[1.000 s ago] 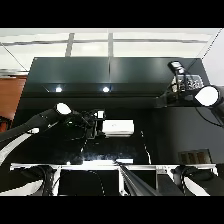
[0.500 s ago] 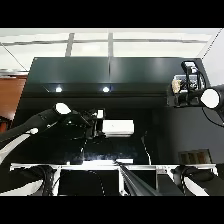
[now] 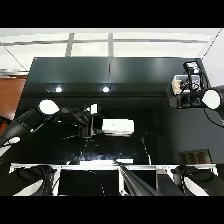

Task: Fold the box and place the chain.

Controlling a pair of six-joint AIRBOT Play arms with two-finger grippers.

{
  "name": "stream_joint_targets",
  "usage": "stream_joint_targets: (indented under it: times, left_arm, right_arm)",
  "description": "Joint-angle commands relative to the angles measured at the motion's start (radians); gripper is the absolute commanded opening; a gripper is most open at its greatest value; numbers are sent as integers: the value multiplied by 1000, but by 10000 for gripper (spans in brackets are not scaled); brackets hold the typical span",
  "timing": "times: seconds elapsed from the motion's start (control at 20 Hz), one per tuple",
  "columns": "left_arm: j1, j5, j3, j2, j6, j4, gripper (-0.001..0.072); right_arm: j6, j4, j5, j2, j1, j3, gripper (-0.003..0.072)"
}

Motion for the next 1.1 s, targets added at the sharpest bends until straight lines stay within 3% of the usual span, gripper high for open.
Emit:
stream_joint_targets:
  times: [0.0, 0.1, 0.35, 1.05]
  left_arm:
    - [-90, 86, 50, -33, -41, -6, 720]
    - [-137, 100, 109, -127, -54, -5, 720]
    - [-158, 10, 277, -319, -226, 1, 716]
    - [-171, -60, 305, -370, -226, 43, 716]
  right_arm:
    - [11, -4, -2, 1, -1, 1, 9]
    - [13, 3, 1, 1, 0, 1, 9]
    - [12, 19, 2, 1, 0, 0, 9]
    - [12, 25, -4, 1, 0, 0, 10]
